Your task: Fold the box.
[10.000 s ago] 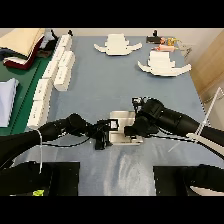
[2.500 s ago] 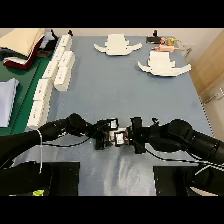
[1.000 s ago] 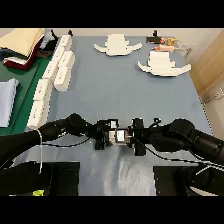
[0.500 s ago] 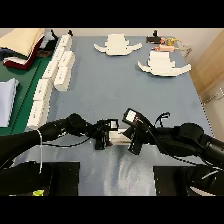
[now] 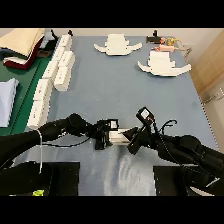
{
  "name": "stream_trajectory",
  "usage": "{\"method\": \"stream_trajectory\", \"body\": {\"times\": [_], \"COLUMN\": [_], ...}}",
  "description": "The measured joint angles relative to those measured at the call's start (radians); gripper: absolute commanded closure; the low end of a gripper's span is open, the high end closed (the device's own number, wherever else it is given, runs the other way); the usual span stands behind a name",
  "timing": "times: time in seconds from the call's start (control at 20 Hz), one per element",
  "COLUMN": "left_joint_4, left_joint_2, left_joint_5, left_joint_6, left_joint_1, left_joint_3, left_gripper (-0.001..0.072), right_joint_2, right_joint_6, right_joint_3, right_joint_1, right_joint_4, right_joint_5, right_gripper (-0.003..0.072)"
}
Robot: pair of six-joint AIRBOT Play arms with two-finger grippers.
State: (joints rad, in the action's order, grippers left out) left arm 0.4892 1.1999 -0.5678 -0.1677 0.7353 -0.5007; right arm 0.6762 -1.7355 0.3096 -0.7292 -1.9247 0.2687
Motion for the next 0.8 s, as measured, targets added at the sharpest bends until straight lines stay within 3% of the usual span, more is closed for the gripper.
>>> {"method": "stream_trajectory", "body": {"times": [0.4,0.8], "left_joint_4": [0.0,0.0], "left_joint_2": [0.0,0.0], "left_joint_5": [0.0,0.0], "left_joint_6": [0.0,0.0], "left_joint_1": [0.0,0.0], "left_joint_3": [0.0,0.0], "left_gripper": [0.0243,0.0243], "right_joint_2": [-0.002,-0.003], "right_joint_6": [0.028,0.051], "right_joint_3": [-0.116,-0.181], "right_joint_1": [-0.003,-0.007], "right_joint_4": [-0.05,-0.064], "right_joint_5": [-0.118,-0.162], "right_gripper": [0.0683,0.0683]}}
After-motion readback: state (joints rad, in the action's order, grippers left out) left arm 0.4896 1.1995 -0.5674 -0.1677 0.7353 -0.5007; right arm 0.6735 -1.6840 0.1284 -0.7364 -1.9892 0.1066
